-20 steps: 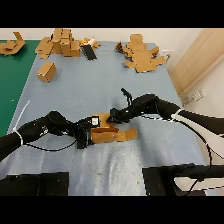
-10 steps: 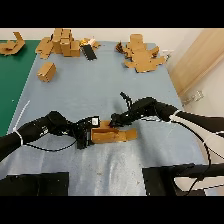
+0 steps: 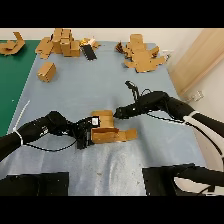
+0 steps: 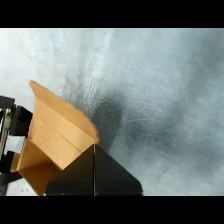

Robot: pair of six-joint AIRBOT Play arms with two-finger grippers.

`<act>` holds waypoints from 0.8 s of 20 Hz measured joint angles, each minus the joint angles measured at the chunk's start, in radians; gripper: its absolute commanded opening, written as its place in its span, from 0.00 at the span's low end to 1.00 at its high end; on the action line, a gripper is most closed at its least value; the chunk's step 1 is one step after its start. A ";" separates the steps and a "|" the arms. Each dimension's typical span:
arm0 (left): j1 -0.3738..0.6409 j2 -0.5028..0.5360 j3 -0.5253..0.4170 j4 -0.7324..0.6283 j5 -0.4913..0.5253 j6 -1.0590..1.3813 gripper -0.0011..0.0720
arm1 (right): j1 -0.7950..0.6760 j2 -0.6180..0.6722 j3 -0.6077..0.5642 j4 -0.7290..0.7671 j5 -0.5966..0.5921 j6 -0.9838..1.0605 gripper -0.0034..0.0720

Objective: Fold the box.

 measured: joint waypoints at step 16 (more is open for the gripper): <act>0.000 0.000 0.000 0.000 0.000 0.000 0.53 | 0.329 0.312 -0.255 -0.679 0.066 -0.128 0.83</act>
